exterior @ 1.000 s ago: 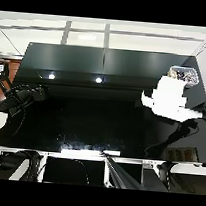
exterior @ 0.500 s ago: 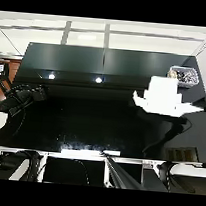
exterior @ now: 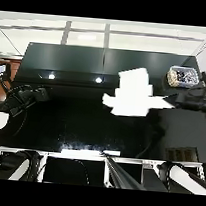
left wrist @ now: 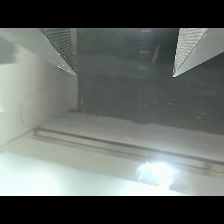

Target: Fold the box and place the chain.

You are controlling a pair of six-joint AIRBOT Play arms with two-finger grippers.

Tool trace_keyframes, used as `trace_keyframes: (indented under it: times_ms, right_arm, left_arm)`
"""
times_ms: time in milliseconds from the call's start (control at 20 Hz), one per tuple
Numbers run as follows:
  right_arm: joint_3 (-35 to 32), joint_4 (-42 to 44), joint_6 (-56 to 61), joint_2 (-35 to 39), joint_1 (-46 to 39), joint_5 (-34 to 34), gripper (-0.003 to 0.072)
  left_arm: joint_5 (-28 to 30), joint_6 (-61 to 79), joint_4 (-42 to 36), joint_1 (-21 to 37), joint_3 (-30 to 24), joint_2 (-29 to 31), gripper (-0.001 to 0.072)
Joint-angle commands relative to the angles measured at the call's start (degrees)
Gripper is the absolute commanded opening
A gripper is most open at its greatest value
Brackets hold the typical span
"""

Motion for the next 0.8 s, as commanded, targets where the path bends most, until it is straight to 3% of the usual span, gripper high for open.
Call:
trace_keyframes:
  times_ms: [0,150,250,300,450,550,650,700,750]
  right_arm:
    - [-11.6,11.4,-6.9,6.3,9.8,-11.5,0.001]
    - [-12.5,9.0,-6.9,6.2,17.5,-12.8,0.001]
    - [-12.5,9.0,-6.9,6.2,21.5,-14.5,0.001]
    - [-12.5,9.1,-6.9,6.2,23.3,-14.8,0.001]
    - [-12.5,8.9,-6.9,6.2,27.6,-14.9,0.001]
    - [-12.5,8.9,-6.9,6.2,29.3,-15.4,0.001]
    - [-12.5,9.0,-6.9,6.2,29.6,-15.2,0.001]
    - [-12.5,8.9,-6.9,6.2,29.6,-15.2,0.001]
    - [-12.5,9.0,-6.9,6.2,29.6,-15.3,0.001]
  left_arm:
    - [1.5,0.1,-1.2,-3.7,0.0,-2.0,0.0705]
    - [7.9,4.6,-7.5,-8.8,0.4,-9.2,0.0702]
    - [5.2,9.1,-11.1,-10.8,4.8,-15.8,0.065]
    - [2.4,10.2,-15.0,-10.7,7.4,-19.4,0.0614]
    - [-7.8,27.9,-31.3,-10.1,14.8,-30.4,0.0615]
    - [-18.5,41.4,-45.4,-7.4,17.7,-36.8,0.0618]
    - [-28.6,51.4,-57.2,-3.3,18.2,-41.9,0.0653]
    - [-32.6,54.2,-59.6,-1.6,18.2,-44.1,0.0716]
    - [-35.3,56.1,-59.8,-0.3,18.2,-46.2,0.0716]
